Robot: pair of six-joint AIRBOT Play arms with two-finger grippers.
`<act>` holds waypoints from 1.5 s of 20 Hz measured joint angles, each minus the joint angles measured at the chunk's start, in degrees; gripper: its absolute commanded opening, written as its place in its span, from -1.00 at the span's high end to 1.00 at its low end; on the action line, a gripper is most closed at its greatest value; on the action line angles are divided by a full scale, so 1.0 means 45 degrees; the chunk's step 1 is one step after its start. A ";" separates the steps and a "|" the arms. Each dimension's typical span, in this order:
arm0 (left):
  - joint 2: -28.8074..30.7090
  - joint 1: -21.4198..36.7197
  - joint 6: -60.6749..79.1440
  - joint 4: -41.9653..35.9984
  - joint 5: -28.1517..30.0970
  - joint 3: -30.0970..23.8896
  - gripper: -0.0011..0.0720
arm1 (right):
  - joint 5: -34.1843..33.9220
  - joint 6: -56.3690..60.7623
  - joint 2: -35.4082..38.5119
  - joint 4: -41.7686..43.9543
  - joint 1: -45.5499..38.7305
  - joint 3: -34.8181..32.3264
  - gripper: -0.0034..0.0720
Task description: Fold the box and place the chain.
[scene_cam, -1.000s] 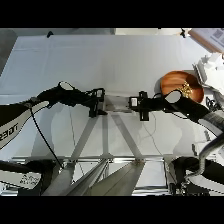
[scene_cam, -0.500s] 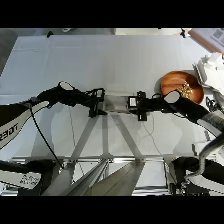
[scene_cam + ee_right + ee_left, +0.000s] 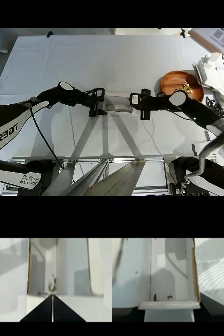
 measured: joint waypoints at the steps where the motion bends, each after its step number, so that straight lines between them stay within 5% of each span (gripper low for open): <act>1: 0.0000 0.0000 0.0005 0.0000 0.0000 0.0000 -0.09 | 0.0092 0.0724 0.0345 -0.0607 -0.0034 0.0000 0.88; 13: 0.0000 0.0000 0.0019 0.0005 -0.0015 0.0000 -0.09 | 0.2492 1.0462 0.2171 -0.2516 -0.4988 -0.0933 0.89; 20: 0.0000 0.0000 0.0015 0.0005 -0.0015 0.0000 -0.09 | 0.2152 1.1555 0.0981 0.1404 -0.5571 -0.2963 0.90; 30: 0.0000 0.0000 0.0019 0.0005 -0.0019 0.0000 -0.09 | 0.1214 0.9850 -0.0743 0.6523 -0.4551 -0.3381 0.90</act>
